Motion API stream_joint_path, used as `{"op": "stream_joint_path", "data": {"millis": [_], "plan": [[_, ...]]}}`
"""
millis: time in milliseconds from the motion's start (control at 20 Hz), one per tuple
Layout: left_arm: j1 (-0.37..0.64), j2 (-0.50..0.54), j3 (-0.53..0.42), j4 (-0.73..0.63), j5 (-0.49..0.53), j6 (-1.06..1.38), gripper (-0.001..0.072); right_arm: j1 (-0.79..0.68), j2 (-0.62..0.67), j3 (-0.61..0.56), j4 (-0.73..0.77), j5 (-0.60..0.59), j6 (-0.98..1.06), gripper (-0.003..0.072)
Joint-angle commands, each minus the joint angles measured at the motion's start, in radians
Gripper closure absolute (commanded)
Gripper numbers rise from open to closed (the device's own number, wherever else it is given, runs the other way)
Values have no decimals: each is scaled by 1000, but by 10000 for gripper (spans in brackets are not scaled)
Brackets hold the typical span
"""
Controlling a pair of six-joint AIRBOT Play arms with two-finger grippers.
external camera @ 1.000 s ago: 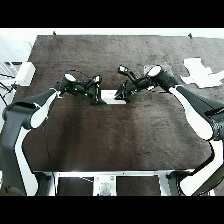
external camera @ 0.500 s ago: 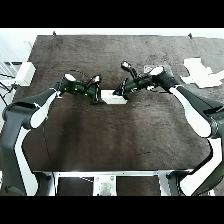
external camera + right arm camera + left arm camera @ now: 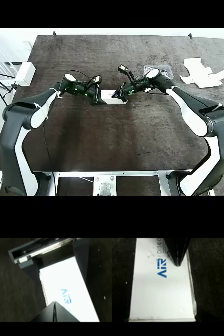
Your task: Fold the box and place the chain.
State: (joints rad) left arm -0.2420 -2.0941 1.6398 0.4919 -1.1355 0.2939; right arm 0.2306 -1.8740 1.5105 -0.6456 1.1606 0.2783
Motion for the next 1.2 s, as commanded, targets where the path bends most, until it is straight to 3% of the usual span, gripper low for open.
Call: {"op": "stream_joint_path", "data": {"millis": [0,200,300,400,650,800,950,1150], "plan": [[2,1,1,1,0,2,174,-3,109,2,28,3,0,679],[2,1,1,1,0,2,174,-3,275,-15,27,3,76,680],[2,1,1,1,0,2,174,-3,383,-86,27,-16,114,681],[2,1,1,0,0,2,174,-4,526,-224,-3,-101,158,681],[2,1,1,-3,-3,2,174,-74,1002,-770,-50,-544,223,679],[2,1,1,-7,2,2,174,-119,1205,-1057,-15,-752,223,679],[2,1,1,-7,-2,2,174,-122,1309,-1211,-17,-830,223,679],[0,1,1,-17,-2,2,174,-122,1319,-1287,-20,-840,223,678]]}}
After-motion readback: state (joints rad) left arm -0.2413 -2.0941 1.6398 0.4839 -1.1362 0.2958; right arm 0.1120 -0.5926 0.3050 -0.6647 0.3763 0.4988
